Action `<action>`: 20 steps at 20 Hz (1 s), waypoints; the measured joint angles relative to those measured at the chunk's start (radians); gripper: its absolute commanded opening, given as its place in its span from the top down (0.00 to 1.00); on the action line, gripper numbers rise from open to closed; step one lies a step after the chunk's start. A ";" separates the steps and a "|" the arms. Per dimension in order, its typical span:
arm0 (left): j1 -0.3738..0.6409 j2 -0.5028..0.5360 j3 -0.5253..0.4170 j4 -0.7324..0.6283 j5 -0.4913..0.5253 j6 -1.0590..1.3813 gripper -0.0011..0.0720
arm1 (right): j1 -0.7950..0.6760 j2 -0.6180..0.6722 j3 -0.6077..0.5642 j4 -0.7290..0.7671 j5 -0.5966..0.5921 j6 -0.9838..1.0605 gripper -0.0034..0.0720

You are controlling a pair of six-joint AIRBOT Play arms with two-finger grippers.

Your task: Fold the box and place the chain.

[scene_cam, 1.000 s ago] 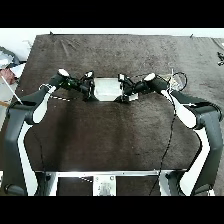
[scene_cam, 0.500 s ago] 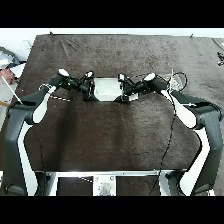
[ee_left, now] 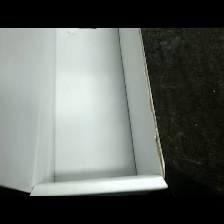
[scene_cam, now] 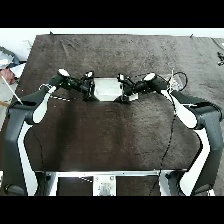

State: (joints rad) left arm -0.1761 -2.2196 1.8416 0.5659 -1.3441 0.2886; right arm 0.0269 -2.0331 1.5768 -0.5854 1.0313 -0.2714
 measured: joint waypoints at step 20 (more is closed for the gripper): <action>0.000 0.000 0.000 0.003 -0.007 0.000 0.61 | -0.029 0.158 0.000 -0.219 0.085 0.039 0.17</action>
